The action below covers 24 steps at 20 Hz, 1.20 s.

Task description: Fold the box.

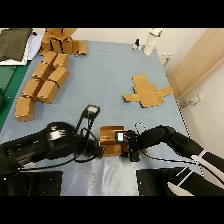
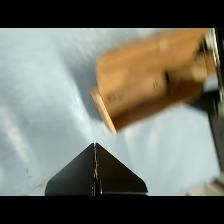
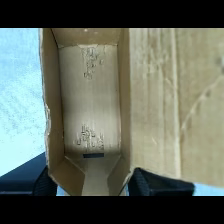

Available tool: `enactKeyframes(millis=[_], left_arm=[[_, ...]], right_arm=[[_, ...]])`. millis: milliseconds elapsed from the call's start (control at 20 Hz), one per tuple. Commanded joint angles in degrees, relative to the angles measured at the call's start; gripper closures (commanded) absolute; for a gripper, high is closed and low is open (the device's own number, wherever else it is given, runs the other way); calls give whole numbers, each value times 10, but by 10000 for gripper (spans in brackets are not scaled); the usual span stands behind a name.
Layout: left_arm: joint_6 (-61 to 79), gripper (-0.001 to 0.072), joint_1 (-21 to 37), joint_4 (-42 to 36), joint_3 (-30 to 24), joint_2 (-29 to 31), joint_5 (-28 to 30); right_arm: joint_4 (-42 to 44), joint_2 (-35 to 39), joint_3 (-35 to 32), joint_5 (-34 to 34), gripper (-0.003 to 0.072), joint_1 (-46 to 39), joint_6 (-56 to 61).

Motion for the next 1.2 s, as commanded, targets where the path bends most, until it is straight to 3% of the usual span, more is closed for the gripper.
enactKeyframes(millis=[0,150,200,250,300,500,800,1000,1150], left_arm=[[416,698,67,-241,-101,81,36],[589,687,135,-204,-151,80,106],[660,404,144,-195,-159,68,123],[710,57,147,-194,-162,50,138],[732,18,147,-192,-162,30,146],[795,18,146,-207,-162,-49,155],[1151,17,257,-502,-168,-57,178],[1196,17,258,-517,-168,-95,190],[1197,17,241,-516,-168,-133,236]], right_arm=[[0,0,0,0,125,0,0],[0,0,0,0,125,0,0],[0,0,0,0,125,0,0],[0,0,0,0,125,0,0],[0,0,0,0,125,0,0],[0,0,0,0,125,0,0],[0,0,0,0,125,0,0],[0,0,0,0,125,0,0],[0,0,0,0,125,0,0]])
